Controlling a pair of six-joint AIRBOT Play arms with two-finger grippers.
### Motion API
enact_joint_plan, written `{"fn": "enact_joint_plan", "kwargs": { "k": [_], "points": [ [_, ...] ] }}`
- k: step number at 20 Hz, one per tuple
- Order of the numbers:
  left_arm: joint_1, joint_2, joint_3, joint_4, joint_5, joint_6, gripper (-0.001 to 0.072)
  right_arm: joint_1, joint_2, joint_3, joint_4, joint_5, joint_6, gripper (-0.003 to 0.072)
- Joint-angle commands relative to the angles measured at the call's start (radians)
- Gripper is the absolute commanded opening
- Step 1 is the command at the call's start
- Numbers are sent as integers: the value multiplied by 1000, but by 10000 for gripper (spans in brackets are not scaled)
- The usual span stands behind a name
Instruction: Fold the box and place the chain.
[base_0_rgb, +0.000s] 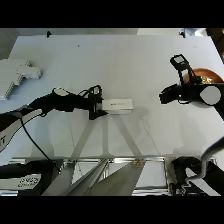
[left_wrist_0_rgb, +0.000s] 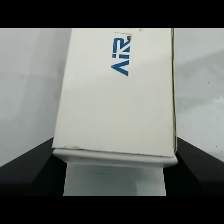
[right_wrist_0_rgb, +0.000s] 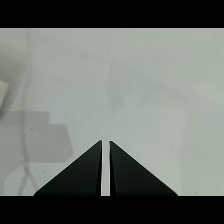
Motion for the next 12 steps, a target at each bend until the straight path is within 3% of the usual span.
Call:
{"fn": "enact_joint_plan", "kwargs": {
  "k": [1,5,9,12],
  "points": [
    [3,83,1,-5,3,-10,10,0,1,1,0,0,0,56],
    [16,199,1,-5,127,-90,10,0,0,1,0,0,0,56],
    [87,313,1,-6,405,-253,10,0,1,1,0,0,0,56],
    [179,336,1,-5,555,-333,11,0,1,1,0,0,0,56]
  ]
}}
